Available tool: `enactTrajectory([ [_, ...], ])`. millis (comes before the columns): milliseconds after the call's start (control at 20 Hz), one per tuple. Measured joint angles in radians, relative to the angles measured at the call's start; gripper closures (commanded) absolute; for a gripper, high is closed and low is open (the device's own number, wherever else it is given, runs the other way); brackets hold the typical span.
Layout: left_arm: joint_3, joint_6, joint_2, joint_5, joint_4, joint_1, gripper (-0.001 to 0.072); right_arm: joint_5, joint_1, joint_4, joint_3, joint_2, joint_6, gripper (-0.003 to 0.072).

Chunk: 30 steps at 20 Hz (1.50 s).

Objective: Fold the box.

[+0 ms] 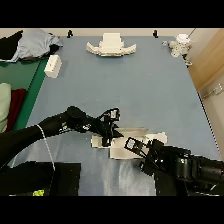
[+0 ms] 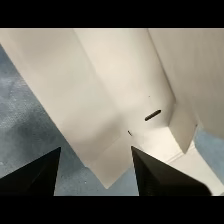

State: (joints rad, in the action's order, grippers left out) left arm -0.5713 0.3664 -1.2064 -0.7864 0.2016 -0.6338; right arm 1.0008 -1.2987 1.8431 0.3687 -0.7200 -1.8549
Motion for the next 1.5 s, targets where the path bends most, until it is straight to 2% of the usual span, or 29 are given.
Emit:
enactTrajectory([
  [550,0.0,0.0,0.0,0.0,0.0,0.0,0.0696,0.023,0.002,0.134,0.071,-0.018,-0.182,-0.0019],
  [800,0.0,0.0,0.0,0.0,0.0,0.0,0.0696,0.076,0.005,0.159,0.085,0.002,-0.201,-0.002],
  [950,0.0,0.0,0.0,0.0,0.0,0.0,0.0696,0.072,0.06,0.15,0.085,0.019,-0.138,-0.0019],
  [1150,0.0,0.0,0.0,0.0,0.0,0.0,0.0696,-0.012,0.266,-0.01,0.085,0.031,0.18,-0.002],
  [1400,0.0,0.0,0.0,0.0,0.0,0.0,0.0696,-0.063,0.629,-0.438,0.085,0.025,0.874,-0.0019],
  [1500,0.0,0.0,0.0,0.0,0.0,0.0,0.0696,-0.061,0.747,-0.584,0.085,0.004,1.072,-0.0019],
])
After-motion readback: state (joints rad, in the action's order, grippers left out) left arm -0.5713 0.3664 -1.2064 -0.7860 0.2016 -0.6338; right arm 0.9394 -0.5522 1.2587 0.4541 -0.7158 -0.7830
